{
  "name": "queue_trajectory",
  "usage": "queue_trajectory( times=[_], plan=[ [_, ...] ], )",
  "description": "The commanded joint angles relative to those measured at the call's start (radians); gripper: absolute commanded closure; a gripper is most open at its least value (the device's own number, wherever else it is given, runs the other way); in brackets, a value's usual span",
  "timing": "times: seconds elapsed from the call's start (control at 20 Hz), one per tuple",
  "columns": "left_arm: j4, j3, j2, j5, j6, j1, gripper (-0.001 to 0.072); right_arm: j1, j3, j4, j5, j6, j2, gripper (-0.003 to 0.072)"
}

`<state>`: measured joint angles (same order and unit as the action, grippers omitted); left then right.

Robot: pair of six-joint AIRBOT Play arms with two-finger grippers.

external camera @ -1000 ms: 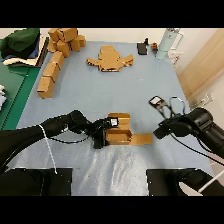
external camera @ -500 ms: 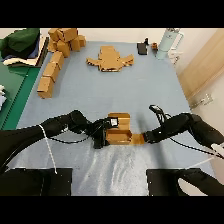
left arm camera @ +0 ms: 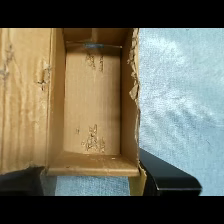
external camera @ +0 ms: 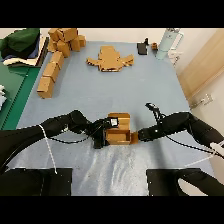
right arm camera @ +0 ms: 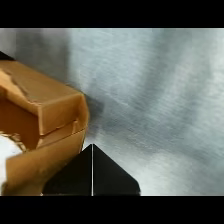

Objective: Fold the box.

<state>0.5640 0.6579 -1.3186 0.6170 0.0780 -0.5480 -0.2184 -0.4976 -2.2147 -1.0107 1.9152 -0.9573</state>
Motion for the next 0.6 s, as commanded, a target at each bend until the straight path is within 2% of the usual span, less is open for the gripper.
queue_trajectory(
  times=[0.0, 0.05, 0.1, 0.15, 0.45, 0.55],
  plan=[
    [0.0, 0.0, 0.001, 0.0, 0.0, 0.0, 0.0259, -0.002, -0.026, -0.032, -0.011, 0.01, 0.052, 0.0661],
    [0.0, 0.0, 0.001, 0.0, 0.0, 0.0, 0.0259, -0.002, -0.034, -0.032, -0.011, -0.001, 0.062, 0.053],
    [0.0, 0.0, 0.001, 0.0, 0.0, 0.0, 0.0259, -0.002, -0.039, -0.033, -0.011, -0.014, 0.063, 0.0273],
    [0.0, 0.0, 0.001, 0.0, 0.0, 0.0, 0.0259, -0.002, -0.039, -0.034, -0.013, -0.016, 0.062, 0.022],
    [0.0, 0.0, 0.001, 0.0, 0.0, 0.0, 0.0259, -0.046, -0.039, -0.053, -0.014, -0.062, 0.027, 0.022],
    [0.0, 0.0, 0.001, 0.0, 0.0, 0.0, 0.0259, -0.096, -0.039, -0.047, 0.033, -0.112, 0.028, 0.022]
  ],
)
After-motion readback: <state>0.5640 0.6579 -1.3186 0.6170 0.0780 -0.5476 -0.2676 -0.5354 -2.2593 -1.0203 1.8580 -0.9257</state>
